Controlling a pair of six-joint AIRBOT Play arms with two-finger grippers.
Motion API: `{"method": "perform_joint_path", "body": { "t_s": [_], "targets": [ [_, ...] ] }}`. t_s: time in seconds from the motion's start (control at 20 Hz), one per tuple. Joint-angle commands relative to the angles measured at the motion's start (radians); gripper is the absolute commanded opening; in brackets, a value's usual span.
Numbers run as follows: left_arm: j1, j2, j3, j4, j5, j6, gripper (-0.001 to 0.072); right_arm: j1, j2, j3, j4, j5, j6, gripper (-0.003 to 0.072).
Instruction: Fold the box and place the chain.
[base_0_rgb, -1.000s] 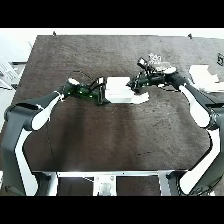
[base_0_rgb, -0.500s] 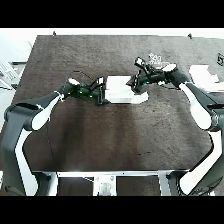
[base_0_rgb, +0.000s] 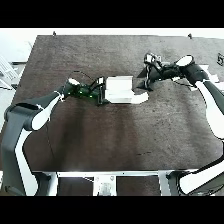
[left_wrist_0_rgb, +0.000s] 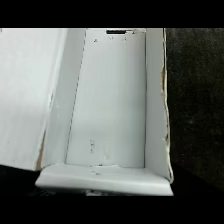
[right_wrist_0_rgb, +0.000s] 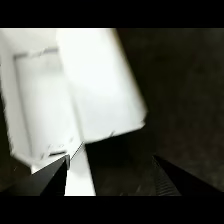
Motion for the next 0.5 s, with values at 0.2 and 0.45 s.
{"method": "perform_joint_path", "body": {
  "t_s": [0.2, 0.45],
  "targets": [
    [0.0, 0.0, 0.0, 0.0, 0.0, 0.0, 0.0514, 0.004, -0.003, -0.102, -0.093, -0.01, -0.076, 0.058],
    [0.0, 0.0, 0.0, 0.0, 0.0, 0.0, 0.0514, 0.037, -0.014, -0.102, -0.09, -0.01, -0.076, 0.0579]
  ]
}}
